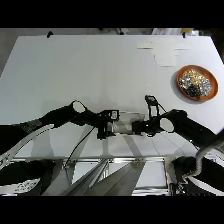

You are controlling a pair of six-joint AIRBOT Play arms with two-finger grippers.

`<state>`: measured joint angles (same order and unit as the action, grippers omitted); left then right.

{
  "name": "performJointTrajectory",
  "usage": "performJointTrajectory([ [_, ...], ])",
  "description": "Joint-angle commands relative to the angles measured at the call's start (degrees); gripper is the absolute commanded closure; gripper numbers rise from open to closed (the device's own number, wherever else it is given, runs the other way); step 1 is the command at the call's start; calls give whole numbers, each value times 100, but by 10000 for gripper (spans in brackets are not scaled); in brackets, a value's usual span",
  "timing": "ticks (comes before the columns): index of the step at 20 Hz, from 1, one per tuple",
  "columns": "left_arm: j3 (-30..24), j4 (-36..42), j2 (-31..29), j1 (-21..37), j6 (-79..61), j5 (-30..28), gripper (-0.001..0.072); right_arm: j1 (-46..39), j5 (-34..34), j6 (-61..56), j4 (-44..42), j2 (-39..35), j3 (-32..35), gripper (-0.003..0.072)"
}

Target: Fold the box and place the chain.

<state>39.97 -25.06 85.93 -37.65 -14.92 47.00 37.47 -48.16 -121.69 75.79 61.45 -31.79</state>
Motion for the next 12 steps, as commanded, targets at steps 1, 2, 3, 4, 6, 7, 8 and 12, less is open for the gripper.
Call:
performJointTrajectory([
  [1, 2, 0, -4, 4, -9, -2, 540, 20, -131, -616, 535, 175, -271, 287],
  [2, 2, 0, -4, 4, -9, -4, 540, 20, -188, -732, 588, 190, -326, 287],
  [3, 2, 0, -4, 4, -9, 2, 540, 20, -264, -752, 612, 208, -345, 288],
  [4, 2, -2, -4, 4, -9, -2, 540, 20, -374, -752, 612, 236, -345, 288],
  [6, 2, 0, -4, 4, -9, 0, 540, 22, -610, -750, 612, 330, -345, 288],
  [7, 2, -2, -4, 4, -9, -2, 540, 46, -660, -750, 619, 382, -345, 288],
  [8, 2, -2, -4, 4, -9, -2, 540, 74, -658, -750, 603, 433, -345, 288],
  [12, 2, 0, -4, 4, -9, -2, 540, 317, -623, -750, 603, 509, -345, 389],
])
